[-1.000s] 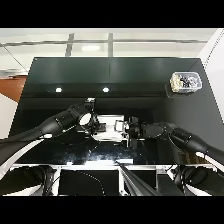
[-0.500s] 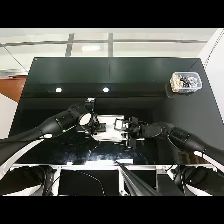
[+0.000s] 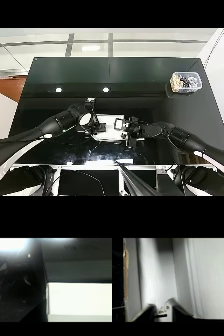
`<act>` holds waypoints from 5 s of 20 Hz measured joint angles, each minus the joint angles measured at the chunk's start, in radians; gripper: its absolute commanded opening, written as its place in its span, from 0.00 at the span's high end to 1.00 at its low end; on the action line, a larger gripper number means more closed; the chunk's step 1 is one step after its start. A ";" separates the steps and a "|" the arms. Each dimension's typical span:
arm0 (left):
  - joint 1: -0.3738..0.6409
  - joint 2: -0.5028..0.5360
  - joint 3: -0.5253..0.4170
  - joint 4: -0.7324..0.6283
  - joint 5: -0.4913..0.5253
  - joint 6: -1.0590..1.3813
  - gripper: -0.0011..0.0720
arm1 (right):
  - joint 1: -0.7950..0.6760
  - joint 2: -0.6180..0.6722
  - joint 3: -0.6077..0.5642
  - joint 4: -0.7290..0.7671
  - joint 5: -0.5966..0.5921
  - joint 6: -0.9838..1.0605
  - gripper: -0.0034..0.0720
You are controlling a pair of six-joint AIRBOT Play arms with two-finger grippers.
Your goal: Fold the box and place the chain.
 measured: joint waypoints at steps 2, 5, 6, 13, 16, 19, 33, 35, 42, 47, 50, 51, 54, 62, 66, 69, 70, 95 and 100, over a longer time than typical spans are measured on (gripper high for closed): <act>0.000 0.000 0.000 0.000 0.000 0.000 0.95 | 0.000 0.000 0.000 0.001 -0.001 0.000 0.47; 0.000 0.000 0.000 0.000 0.000 0.000 0.95 | 0.000 0.000 0.000 0.000 0.000 0.000 0.88; 0.000 0.000 0.000 0.000 0.000 0.000 0.95 | 0.000 0.000 0.000 0.001 0.000 0.004 0.88; 0.000 0.000 0.000 0.000 -0.005 0.000 0.95 | -0.109 0.069 0.000 -0.041 -0.027 0.212 0.93; 0.000 0.000 0.000 0.003 -0.008 0.000 0.95 | -0.252 0.156 0.000 -0.063 -0.143 0.460 0.93; 0.000 0.000 0.000 0.005 -0.014 0.000 0.95 | -0.426 0.238 0.000 -0.117 -0.323 0.799 0.92; 0.000 0.000 0.000 0.011 -0.026 0.000 0.95 | -0.491 0.127 -0.164 0.033 -0.381 1.365 0.93; 0.000 0.000 0.000 0.010 -0.026 0.000 0.95 | -0.440 0.081 -0.163 0.087 -0.321 1.345 0.92; 0.000 0.000 0.000 0.008 -0.027 0.013 0.95 | -0.343 0.008 -0.059 0.145 -0.340 1.282 0.14; 0.000 0.000 0.000 0.005 -0.028 0.019 0.95 | -0.334 0.002 0.059 0.105 -0.469 1.270 0.14; 0.001 0.000 0.000 0.005 -0.028 0.020 0.95 | -0.327 0.001 0.108 0.100 -0.509 1.274 0.15; 0.001 0.000 0.000 0.005 -0.028 0.021 0.95 | -0.320 0.001 0.117 0.100 -0.513 1.282 0.17; 0.001 0.000 0.000 0.004 -0.028 0.022 0.95 | -0.280 0.001 0.131 0.095 -0.493 1.312 0.31; 0.001 0.000 0.000 0.004 -0.028 0.023 0.95 | -0.102 -0.001 0.152 -0.009 -0.319 1.511 0.33; 0.001 0.000 0.000 0.004 -0.027 0.022 0.95 | -0.024 -0.002 0.203 -0.200 -0.298 1.714 0.33; 0.001 0.000 0.000 0.003 -0.027 0.022 0.95 | 0.012 -0.002 0.238 -0.322 -0.324 1.837 0.33; 0.001 0.000 0.000 0.003 -0.027 0.023 0.95 | 0.020 -0.003 0.246 -0.346 -0.330 1.863 0.33; 0.001 0.000 0.000 0.003 -0.030 0.023 0.95 | 0.098 -0.161 0.355 -0.539 -0.377 2.050 0.33; 0.001 0.000 0.000 0.003 -0.030 0.023 0.95 | 0.099 -0.167 0.412 -0.540 -0.458 2.015 0.32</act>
